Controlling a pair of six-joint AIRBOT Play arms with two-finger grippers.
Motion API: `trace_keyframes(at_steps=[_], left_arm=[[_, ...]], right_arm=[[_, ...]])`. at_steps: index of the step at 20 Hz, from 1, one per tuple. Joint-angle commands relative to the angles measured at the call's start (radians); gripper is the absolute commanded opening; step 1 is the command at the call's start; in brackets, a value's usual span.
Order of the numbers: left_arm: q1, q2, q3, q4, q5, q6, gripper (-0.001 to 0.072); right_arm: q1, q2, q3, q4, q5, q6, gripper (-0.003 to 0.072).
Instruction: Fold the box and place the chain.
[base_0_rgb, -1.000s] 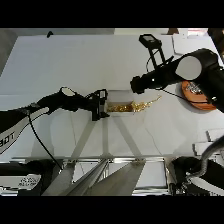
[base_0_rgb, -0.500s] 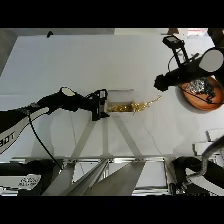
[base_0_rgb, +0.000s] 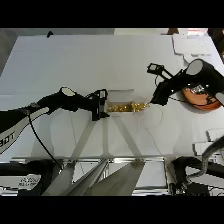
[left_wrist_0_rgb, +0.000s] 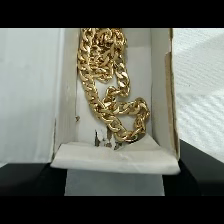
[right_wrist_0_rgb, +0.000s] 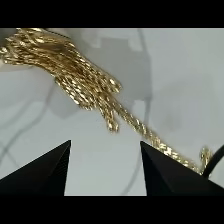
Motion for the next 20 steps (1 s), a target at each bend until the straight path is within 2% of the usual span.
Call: trace_keyframes(at_steps=[1, 5, 9, 15, 16, 18, 20], left_arm=[[0.001, 0.000, 0.000, 0.000, 0.000, 0.000, 0.0277], [0.001, 0.000, 0.000, 0.000, 0.000, 0.000, 0.0277], [0.001, 0.000, 0.000, 0.000, 0.000, 0.001, 0.0277], [0.001, 0.000, 0.000, 0.000, 0.000, 0.000, 0.0277], [0.001, 0.000, 0.000, 0.000, 0.000, 0.000, 0.0277], [0.001, 0.000, 0.000, 0.000, 0.000, 0.000, 0.0277], [0.001, 0.000, 0.000, 0.000, 0.000, 0.000, 0.0277]], right_arm=[[0.047, -0.068, -0.005, 0.085, -0.080, -0.318, 0.0599], [0.103, -0.140, -0.008, 0.183, -0.107, -0.469, 0.0606], [0.124, -0.204, -0.010, 0.183, -0.109, -0.500, 0.0607], [0.133, -0.211, -0.058, 0.177, -0.118, -0.533, 0.0599], [0.133, -0.211, -0.066, 0.163, -0.118, -0.533, 0.0527], [0.133, -0.211, -0.068, 0.118, -0.113, -0.511, 0.0299], [0.133, -0.211, -0.068, 0.093, -0.117, -0.467, 0.0167]])
